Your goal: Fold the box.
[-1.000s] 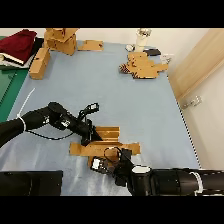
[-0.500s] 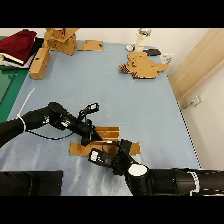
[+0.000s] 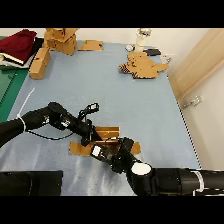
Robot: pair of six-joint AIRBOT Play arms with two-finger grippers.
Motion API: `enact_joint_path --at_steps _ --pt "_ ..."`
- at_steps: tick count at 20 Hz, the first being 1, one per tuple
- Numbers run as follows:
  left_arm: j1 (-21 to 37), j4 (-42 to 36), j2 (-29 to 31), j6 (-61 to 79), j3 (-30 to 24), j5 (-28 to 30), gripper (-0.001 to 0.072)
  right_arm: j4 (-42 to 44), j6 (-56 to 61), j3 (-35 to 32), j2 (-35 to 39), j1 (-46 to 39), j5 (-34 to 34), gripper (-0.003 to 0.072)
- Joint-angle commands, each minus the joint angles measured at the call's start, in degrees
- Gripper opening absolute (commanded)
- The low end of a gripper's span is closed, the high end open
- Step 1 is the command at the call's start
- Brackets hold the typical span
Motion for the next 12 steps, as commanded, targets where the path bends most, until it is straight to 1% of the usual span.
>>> enact_joint_path --at_steps 1,3,6,8,12 --pt "-0.02 0.04 0.04 0.02 0.00 0.02 0.0015 2.12 -3.13 -2.71 4.02 -3.28 4.92 0.0720" --pt "-0.02 0.02 0.04 0.02 0.00 0.00 0.0015 8.59 -11.67 -4.74 8.94 -7.74 7.72 0.0720" --pt "-0.02 0.02 0.04 0.02 0.00 0.00 0.0015 12.39 -21.81 -5.40 13.81 -13.49 8.09 0.0720" --pt "-0.02 0.02 0.04 0.02 0.00 -0.02 0.0015 15.17 -28.26 -5.46 14.21 -17.09 10.23 0.0720" --pt "-0.02 0.02 0.04 0.02 0.00 0.02 0.0016 29.64 -47.91 -6.23 13.66 -24.92 17.38 0.0720"
